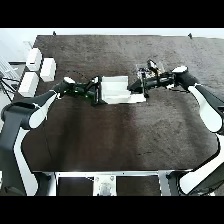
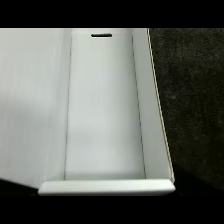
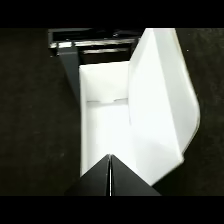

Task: Fold the box and place the chain.

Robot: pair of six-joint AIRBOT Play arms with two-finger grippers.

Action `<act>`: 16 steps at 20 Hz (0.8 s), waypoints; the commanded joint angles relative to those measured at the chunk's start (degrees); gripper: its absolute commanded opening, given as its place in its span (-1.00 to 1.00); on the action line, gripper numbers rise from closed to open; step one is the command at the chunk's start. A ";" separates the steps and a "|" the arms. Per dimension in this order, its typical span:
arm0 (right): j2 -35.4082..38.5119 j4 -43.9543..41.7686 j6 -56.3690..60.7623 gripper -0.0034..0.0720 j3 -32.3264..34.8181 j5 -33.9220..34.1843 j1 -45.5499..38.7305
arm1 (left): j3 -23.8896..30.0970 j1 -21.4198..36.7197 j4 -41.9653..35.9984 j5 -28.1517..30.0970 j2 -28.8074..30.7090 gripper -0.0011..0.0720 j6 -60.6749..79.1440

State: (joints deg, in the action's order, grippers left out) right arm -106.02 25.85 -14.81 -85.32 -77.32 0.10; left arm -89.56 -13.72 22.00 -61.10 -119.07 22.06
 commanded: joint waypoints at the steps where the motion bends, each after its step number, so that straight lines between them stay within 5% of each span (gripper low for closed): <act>1: -0.31 -1.84 1.14 -0.88 0.09 9.33 3.13 | 0.00 0.00 0.04 -0.02 0.02 0.00 -0.17; 7: -2.03 -1.62 2.93 -0.89 -1.40 16.28 3.76 | 0.00 0.00 0.04 -0.09 0.02 0.00 -0.52; 16: -6.56 8.44 11.23 -0.89 -6.56 14.73 3.91 | 0.00 0.00 0.04 -0.98 0.02 0.00 -1.27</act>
